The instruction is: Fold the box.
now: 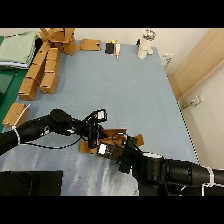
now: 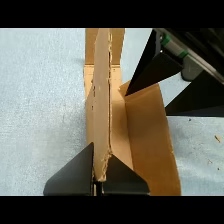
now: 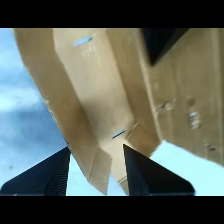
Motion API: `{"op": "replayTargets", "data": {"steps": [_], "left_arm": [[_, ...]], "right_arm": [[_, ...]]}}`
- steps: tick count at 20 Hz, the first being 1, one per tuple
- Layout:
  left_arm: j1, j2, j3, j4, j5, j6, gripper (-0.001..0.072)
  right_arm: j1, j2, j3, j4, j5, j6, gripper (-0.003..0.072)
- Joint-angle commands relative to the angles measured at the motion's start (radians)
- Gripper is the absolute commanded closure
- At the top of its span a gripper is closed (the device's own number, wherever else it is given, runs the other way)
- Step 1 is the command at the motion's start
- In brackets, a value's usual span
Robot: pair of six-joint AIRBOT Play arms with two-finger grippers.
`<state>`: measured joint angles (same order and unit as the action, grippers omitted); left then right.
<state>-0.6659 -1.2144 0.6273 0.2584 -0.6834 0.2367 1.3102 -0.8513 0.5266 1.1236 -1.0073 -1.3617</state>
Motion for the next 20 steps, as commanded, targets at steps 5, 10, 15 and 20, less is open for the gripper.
{"op": "replayTargets", "data": {"steps": [5,10,15,20], "left_arm": [[-0.001,0.001,0.001,0.0,0.0,0.001,0.0696],[-0.001,0.001,0.001,0.0,0.0,0.0,0.0696],[-0.002,0.001,0.001,0.0,0.0,0.001,0.0697],[-0.002,0.001,0.001,0.0,0.0,0.0,0.0696]], "right_arm": [[0.0,0.004,0.0,0.009,0.027,0.001,0.0198],[0.0,0.003,-0.002,0.008,0.031,-0.001,0.0189],[-0.064,0.003,-0.003,-0.027,0.017,-0.019,-0.0034],[-0.172,0.014,-0.003,0.021,0.069,-0.154,-0.0034]]}}
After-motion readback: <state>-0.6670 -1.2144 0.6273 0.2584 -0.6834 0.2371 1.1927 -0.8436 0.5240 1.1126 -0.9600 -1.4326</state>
